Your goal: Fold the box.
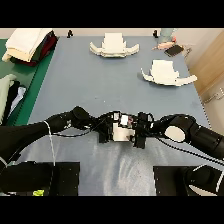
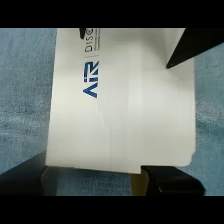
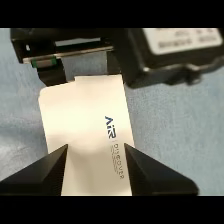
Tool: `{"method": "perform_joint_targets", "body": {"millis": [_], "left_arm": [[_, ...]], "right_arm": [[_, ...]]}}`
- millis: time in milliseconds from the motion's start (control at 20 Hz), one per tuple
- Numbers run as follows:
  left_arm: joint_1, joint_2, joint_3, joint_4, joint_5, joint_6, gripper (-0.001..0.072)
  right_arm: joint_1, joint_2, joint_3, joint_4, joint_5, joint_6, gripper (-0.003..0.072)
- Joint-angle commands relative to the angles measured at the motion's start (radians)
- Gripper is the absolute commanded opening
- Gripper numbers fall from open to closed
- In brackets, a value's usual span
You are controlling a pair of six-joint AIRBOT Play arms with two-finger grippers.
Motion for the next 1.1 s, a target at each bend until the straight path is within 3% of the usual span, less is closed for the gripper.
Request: {"method": "perform_joint_targets", "body": {"millis": [0, 150, 600, 950, 1000, 1050], "left_arm": [[0.001, 0.000, 0.000, 0.000, 0.000, 0.001, 0.0480], [0.001, 0.000, 0.000, 0.000, 0.000, 0.001, 0.0480], [0.001, 0.000, 0.000, 0.000, 0.000, 0.001, 0.0480], [0.001, 0.000, 0.000, 0.000, 0.000, 0.001, 0.0480], [0.001, 0.000, 0.000, 0.000, 0.000, 0.001, 0.0480], [0.001, 0.000, 0.000, 0.000, 0.000, 0.001, 0.0480]], "right_arm": [[0.001, -0.031, -0.001, -0.070, -0.002, -0.047, 0.0593], [0.002, -0.066, 0.000, -0.128, -0.027, -0.047, 0.0587], [0.002, 0.023, 0.006, -0.138, -0.045, -0.055, 0.0587], [0.002, 0.024, 0.006, -0.165, -0.127, -0.056, 0.0585], [0.002, 0.023, 0.006, -0.167, -0.130, -0.056, 0.0572], [0.002, 0.021, 0.006, -0.177, -0.136, -0.056, 0.0510]]}}
